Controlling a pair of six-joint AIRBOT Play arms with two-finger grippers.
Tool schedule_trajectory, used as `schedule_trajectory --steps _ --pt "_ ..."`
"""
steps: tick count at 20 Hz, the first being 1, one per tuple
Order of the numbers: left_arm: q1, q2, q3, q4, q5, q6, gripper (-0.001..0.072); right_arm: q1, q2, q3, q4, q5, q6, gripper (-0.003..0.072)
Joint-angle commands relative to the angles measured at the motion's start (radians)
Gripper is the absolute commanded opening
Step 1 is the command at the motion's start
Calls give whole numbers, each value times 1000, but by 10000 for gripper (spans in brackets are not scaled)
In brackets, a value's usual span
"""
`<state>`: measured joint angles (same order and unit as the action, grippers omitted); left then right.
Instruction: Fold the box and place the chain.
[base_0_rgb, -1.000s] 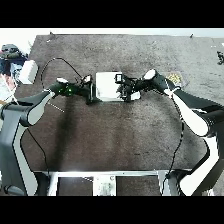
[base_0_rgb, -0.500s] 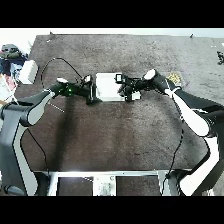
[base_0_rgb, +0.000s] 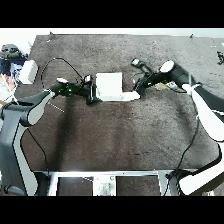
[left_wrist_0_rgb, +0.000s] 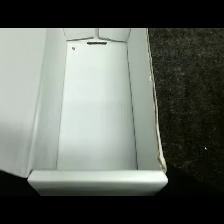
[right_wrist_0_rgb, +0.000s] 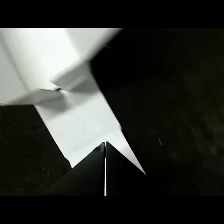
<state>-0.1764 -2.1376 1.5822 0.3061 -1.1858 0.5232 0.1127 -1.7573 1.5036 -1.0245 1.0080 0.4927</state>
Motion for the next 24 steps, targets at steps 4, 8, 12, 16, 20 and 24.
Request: schedule_trajectory --steps 4,8,12,16,20,24 --pt "1 0 1 0 0 1 466 -174 16 -2 16 101 478 12" --pt "1 0 1 0 0 1 466 -224 -50 -2 142 166 479 12" --pt "1 0 1 0 0 1 465 -223 -135 -3 263 194 435 12" --pt "1 0 1 1 -1 1 466 -210 -208 -3 441 303 349 13" --pt "1 0 1 0 -1 1 466 -156 -220 -3 503 314 300 75" --pt "1 0 1 1 -1 1 466 -120 -205 14 599 314 269 500"
